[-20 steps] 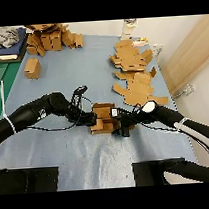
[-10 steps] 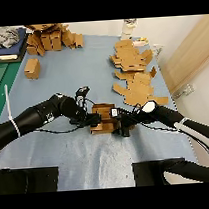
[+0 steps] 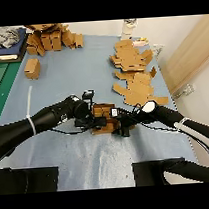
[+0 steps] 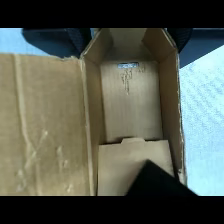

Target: Fold the box.

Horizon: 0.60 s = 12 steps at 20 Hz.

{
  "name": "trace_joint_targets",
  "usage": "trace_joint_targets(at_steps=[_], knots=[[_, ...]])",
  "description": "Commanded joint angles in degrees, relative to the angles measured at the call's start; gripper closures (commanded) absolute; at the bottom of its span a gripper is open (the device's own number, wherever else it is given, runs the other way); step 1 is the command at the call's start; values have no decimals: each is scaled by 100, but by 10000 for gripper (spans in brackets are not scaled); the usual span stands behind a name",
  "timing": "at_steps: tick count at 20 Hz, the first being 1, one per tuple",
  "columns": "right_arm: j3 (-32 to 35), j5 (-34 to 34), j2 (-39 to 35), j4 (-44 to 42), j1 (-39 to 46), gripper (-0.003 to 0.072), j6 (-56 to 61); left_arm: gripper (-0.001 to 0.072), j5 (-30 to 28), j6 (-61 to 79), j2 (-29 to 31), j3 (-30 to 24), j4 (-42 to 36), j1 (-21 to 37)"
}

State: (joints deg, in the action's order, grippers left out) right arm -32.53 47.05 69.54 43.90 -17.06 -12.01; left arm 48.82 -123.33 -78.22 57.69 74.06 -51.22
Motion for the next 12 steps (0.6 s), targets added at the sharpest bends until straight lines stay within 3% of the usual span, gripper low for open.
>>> trace_joint_targets(at_steps=[1, 7, 9, 10, 11, 12], knots=[[0, 0, 2, -4, 2, 93, 2, 283, 365, -514, -328, 378, 640, -138], [0, 2, 2, -4, 2, 93, 2, 285, 879, -962, -911, 1014, 1178, -361], [0, 2, 2, -4, 2, 93, 2, 314, 1134, -1104, -962, 1121, 1473, -411], [0, 0, 2, -4, 2, 93, 2, 393, 1204, -1117, -964, 1141, 1563, -415], [0, 2, 2, -4, 2, 93, 2, 619, 1248, -1108, -964, 1152, 1574, -415], [0, 2, 2, -4, 2, 93, 2, 696, 1233, -1102, -964, 1152, 1576, -415]])
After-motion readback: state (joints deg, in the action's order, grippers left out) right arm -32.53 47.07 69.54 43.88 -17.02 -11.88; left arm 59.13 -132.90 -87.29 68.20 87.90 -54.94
